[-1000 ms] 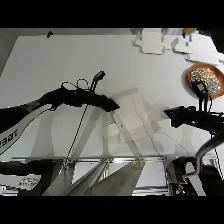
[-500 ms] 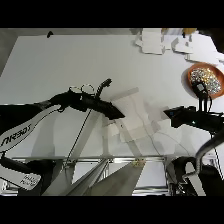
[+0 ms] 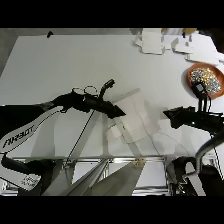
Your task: Fold the box and place the chain.
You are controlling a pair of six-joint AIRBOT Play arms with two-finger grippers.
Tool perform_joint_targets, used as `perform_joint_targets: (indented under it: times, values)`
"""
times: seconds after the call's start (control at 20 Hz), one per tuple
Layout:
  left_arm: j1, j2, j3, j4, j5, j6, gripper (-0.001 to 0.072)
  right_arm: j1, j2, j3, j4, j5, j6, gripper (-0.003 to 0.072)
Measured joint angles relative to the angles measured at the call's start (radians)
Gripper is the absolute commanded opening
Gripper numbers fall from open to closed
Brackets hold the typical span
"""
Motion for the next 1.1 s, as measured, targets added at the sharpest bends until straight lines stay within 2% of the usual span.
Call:
perform_joint_targets:
  times: [0.1,0.25,0.5,0.65,0.85,1.1]
  values:
    - [0.0,0.016,0.018,0.037,0.001,0.022,0.0005,0.0,0.0,0.009,0.009,0.008,0.0,0.0271]
    - [-0.001,0.071,0.047,0.162,0.002,0.038,0.0005,0.0,0.0,0.046,0.021,0.04,0.003,0.0299]
    - [-0.003,0.224,0.064,0.446,-0.058,0.047,0.0005,0.0,0.0,0.148,0.03,0.111,0.008,0.0299]
    - [-0.004,0.278,0.067,0.533,-0.085,0.048,0.0004,0.0,0.0,0.179,0.039,0.136,0.01,0.0298]
    - [-0.023,0.287,0.068,0.563,-0.041,0.052,0.0005,0.0,0.0,0.193,0.045,0.154,0.01,0.0298]
    - [-0.046,0.227,0.068,0.561,0.016,0.052,0.0004,0.0,0.0,0.196,0.047,0.167,0.01,0.0297]
